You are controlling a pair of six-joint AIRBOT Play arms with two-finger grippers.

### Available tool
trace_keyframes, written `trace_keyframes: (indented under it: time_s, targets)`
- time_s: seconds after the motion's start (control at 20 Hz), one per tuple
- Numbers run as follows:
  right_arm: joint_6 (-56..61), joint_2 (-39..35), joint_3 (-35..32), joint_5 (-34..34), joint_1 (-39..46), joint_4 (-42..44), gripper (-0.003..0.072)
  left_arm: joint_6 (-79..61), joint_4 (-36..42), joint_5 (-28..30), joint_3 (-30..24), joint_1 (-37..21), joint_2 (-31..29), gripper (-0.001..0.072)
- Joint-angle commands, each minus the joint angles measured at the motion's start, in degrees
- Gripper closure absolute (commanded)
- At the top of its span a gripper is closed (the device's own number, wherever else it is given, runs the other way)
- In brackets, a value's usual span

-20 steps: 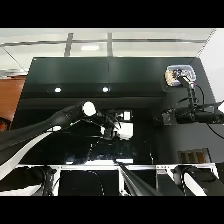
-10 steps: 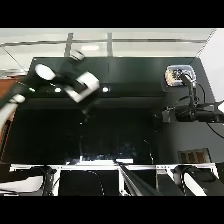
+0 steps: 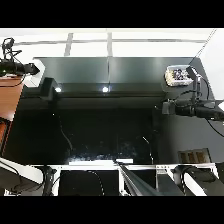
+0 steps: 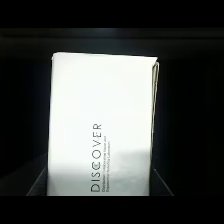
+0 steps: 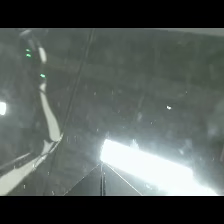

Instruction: Fold the box and place the chain.

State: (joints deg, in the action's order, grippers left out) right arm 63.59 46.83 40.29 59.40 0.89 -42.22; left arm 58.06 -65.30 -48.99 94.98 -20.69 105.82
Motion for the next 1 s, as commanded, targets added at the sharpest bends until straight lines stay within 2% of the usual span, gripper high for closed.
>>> trace_keyframes:
  time_s: [0.0, 0.05, 0.15, 0.25, 0.35, 0.4, 0.45, 0.5, 0.55, 0.6, 0.7, 0.8, 0.95]
  targets:
    - [1.84, 0.00, -0.02, -2.23, -0.07, 0.37, 0.0675, 1.09, -3.91, -1.49, 8.66, -0.44, 8.50, 0.0416]
    - [2.32, 0.00, -0.02, -2.19, -0.07, 0.37, 0.0675, 2.49, -6.03, -1.62, 9.88, 0.00, 9.57, 0.0406]
    - [2.69, 0.00, -0.02, -2.08, -0.52, 0.35, 0.0675, 4.42, -8.35, -2.14, 11.37, 0.81, 9.60, -0.0007]
    - [2.67, 0.00, -0.02, -3.02, -1.95, 0.33, 0.0675, 7.34, -11.30, -7.69, 16.39, 1.53, 8.52, -0.0007]
    - [2.60, 0.11, -0.02, -6.84, -4.90, 0.17, 0.0675, 17.22, -10.80, -14.51, 23.54, 1.57, 6.91, -0.0001]
    - [2.60, 0.35, -0.02, -10.34, -7.06, 0.11, 0.0675, 23.41, -8.83, -16.81, 25.31, 1.53, 5.31, 0.0070]
    - [2.62, 0.76, -0.02, -14.23, -9.31, 0.11, 0.0675, 27.61, -6.05, -18.75, 25.18, 1.53, 2.99, 0.0250]
    - [2.62, 1.27, -0.02, -18.25, -11.47, -0.02, 0.0675, 28.26, -2.78, -20.83, 24.02, 1.81, 0.20, 0.0516]
    - [2.60, 1.73, -0.02, -21.33, -13.03, -1.14, 0.0675, 28.28, -0.90, -22.23, 21.44, 2.34, -3.02, 0.0631]
    - [2.62, 2.27, -0.02, -23.69, -13.99, -4.13, 0.0675, 27.89, -0.26, -23.02, 18.08, 3.19, -6.40, 0.0686]
    - [2.67, 3.61, -0.09, -24.70, -14.08, -13.14, 0.0675, 24.46, -0.17, -21.35, 7.52, 6.34, -15.26, 0.0686]
    - [3.41, 5.73, -1.31, -25.68, -13.75, -21.14, 0.0675, 18.73, -0.17, -12.61, -9.66, 11.15, -27.52, 0.0685]
    - [3.74, 8.04, -2.82, -25.27, -12.66, -22.38, 0.0674, 12.20, -0.24, 3.78, -37.46, 17.81, -45.16, 0.0685]
